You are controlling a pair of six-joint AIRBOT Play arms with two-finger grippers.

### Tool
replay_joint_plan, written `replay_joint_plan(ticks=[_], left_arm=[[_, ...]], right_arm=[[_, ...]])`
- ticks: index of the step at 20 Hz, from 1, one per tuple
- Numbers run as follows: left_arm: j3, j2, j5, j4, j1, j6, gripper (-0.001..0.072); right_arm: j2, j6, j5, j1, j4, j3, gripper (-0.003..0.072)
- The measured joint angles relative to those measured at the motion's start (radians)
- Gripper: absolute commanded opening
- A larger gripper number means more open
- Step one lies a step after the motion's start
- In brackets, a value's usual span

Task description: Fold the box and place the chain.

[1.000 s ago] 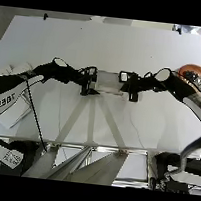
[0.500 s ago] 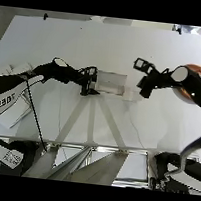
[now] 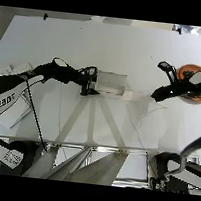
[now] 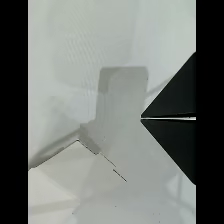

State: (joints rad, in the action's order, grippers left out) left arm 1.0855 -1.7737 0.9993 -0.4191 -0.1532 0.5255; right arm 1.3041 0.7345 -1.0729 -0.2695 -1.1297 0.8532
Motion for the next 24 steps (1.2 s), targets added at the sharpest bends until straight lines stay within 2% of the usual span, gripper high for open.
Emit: replay_joint_plan(ticks=[3,8,15,16,17,20,21,22,23,24], left_arm=[[0.0,0.0,0.0,0.0,0.0,0.0,0.0513],[0.0,0.0,0.0,0.0,0.0,0.0,0.0513],[0.0,0.0,0.0,0.0,0.0,0.001,0.0513],[0.0,0.0,0.0,0.0,0.0,0.0,0.0513],[0.0,0.0,0.0,0.0,0.0,0.0,0.0513],[0.0,0.0,0.0,0.0,0.0,0.001,0.0513],[0.0,0.0,0.0,0.0,0.0,0.001,0.0513],[0.0,0.0,0.0,0.0,0.0,0.001,0.0513],[0.0,0.0,0.0,0.0,0.0,0.001,0.0513],[0.0,0.0,0.0,0.0,0.0,0.001,0.0513]], right_arm=[[0.016,0.006,-0.002,-0.008,0.055,-0.034,0.0015],[0.084,-0.041,0.029,-0.008,0.231,-0.051,0.0015],[0.163,-0.133,0.039,0.077,0.36,-0.054,0.0017],[0.164,-0.141,0.039,0.086,0.381,-0.054,0.0041],[0.163,-0.148,0.038,0.092,0.401,-0.054,0.0104],[0.144,-0.16,0.026,0.102,0.473,-0.054,0.0124],[0.135,-0.164,0.024,0.103,0.499,-0.055,0.0165],[0.126,-0.175,0.023,0.105,0.528,-0.055,0.0269],[0.119,-0.184,0.021,0.106,0.557,-0.055,0.0304],[0.114,-0.192,0.02,0.109,0.584,-0.054,0.0304]])
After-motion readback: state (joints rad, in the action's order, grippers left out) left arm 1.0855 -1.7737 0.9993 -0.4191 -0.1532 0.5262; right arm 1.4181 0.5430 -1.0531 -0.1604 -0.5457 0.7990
